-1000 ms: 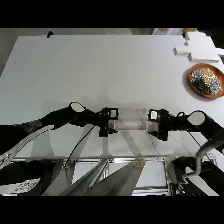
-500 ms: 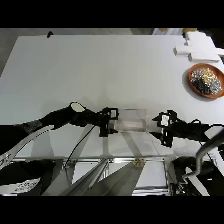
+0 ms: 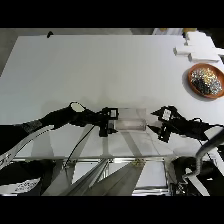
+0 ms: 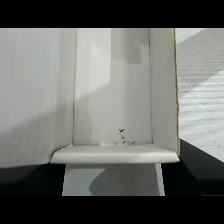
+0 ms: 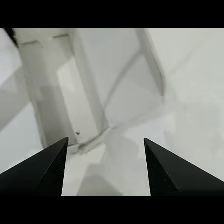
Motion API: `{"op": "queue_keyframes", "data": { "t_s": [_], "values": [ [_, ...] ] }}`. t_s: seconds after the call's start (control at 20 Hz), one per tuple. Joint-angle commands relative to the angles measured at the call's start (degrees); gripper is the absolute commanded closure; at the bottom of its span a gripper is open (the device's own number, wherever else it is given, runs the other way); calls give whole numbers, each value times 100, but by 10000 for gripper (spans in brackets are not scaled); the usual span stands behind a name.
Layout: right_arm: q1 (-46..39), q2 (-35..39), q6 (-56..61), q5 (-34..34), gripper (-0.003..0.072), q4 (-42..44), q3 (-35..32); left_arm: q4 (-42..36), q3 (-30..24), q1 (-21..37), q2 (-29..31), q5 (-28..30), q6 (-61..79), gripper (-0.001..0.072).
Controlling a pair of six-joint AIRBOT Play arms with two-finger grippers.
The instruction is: Fold the box and place the chain.
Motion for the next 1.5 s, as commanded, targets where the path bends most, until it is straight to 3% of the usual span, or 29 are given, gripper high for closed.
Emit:
{"op": "queue_keyframes", "data": {
  "t_s": [0.0,0.1,0.2,0.25,0.6,1.2,1.45],
  "values": [
    [7,-4,555,-162,231,24,0,-4,0,2,-2,-22,11,643],
    [7,-50,-151,212,438,1005,-2,-2,0,2,-2,-22,11,643],
    [7,-282,-599,560,606,1368,-2,-4,0,2,-2,-20,11,643],
    [7,-461,-599,645,639,1366,-2,-4,0,2,-2,-22,9,643],
    [7,-1510,-702,796,652,1300,-76,-4,0,2,-2,-22,11,643],
    [7,-1541,-573,367,671,1091,-422,-4,0,2,-2,-22,11,643],
    [7,-1539,-570,533,668,1235,116,-4,0,2,-2,-22,9,643]
  ]
}}
